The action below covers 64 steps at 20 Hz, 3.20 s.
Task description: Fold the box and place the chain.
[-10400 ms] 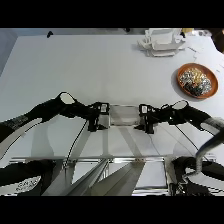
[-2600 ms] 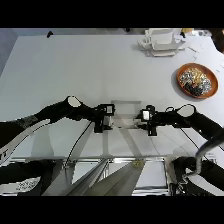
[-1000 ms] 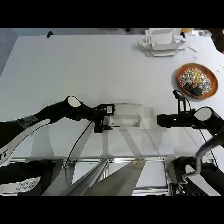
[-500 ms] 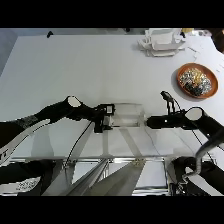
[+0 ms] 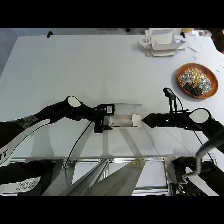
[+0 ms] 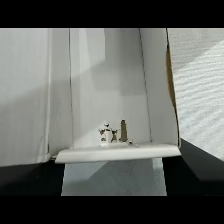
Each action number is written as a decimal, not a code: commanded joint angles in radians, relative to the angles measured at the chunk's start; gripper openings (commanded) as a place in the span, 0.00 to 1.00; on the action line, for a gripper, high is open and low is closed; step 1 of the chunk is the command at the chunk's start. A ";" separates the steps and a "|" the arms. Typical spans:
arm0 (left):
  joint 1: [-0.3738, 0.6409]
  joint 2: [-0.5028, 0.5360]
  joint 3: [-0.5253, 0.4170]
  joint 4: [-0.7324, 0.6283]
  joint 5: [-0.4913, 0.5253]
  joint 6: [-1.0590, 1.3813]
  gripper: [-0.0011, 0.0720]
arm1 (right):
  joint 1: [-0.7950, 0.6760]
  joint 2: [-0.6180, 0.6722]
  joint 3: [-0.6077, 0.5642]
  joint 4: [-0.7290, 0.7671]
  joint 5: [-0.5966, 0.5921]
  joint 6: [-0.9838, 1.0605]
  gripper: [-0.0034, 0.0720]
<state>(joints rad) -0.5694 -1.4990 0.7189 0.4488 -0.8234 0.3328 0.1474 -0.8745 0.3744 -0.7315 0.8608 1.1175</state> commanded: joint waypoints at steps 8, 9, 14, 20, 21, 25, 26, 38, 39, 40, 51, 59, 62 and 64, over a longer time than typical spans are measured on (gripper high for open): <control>0.000 0.000 0.000 0.000 0.000 0.000 0.36 | 0.136 -0.045 0.003 -0.039 -0.077 0.099 0.61; 0.000 0.000 0.000 0.000 0.000 0.000 0.36 | 0.158 -0.061 0.017 -0.065 -0.092 0.137 0.61; 0.000 0.000 0.000 0.000 0.000 0.000 0.36 | 0.284 -0.154 0.190 -0.329 -0.059 0.454 0.60; 0.000 0.000 0.000 0.000 0.000 0.000 0.36 | 0.419 -0.272 0.293 -0.606 0.043 0.821 0.56; 0.000 0.000 0.000 0.000 0.000 0.000 0.36 | 0.435 -0.285 0.300 -0.625 0.049 0.857 0.56; 0.000 0.000 0.000 0.000 0.000 0.000 0.36 | 0.492 -0.351 0.357 -0.720 0.076 0.999 0.54; 0.000 0.000 0.000 0.000 0.000 0.000 0.36 | 0.509 -0.365 0.373 -0.739 0.084 1.012 0.54; 0.000 0.000 0.000 0.000 0.000 0.000 0.36 | 0.563 -0.435 0.442 -0.855 0.177 1.172 0.27; 0.000 0.000 0.000 0.000 0.000 0.000 0.36 | 0.568 -0.435 0.442 -0.855 0.176 1.171 0.18; 0.000 0.000 0.000 0.000 0.000 0.000 0.36 | 0.577 -0.435 0.442 -0.863 0.175 1.171 0.11; 0.000 0.000 0.000 0.000 0.000 0.000 0.36 | 0.624 -0.409 0.419 -0.899 0.080 1.133 0.35; 0.000 0.000 0.000 0.000 0.000 0.000 0.36 | 0.624 -0.364 0.325 -0.929 0.021 1.190 0.24; 0.000 0.000 0.000 0.000 0.000 0.000 0.36 | 0.623 -0.364 0.325 -0.950 0.030 1.223 0.19; 0.000 0.000 0.000 0.000 0.000 0.000 0.36 | 0.623 -0.367 0.325 -0.967 0.038 1.238 0.19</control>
<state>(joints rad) -0.5694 -1.4990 0.7189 0.4492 -0.8238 0.3332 0.7708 -1.2404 0.7021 -1.6714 0.8875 2.3245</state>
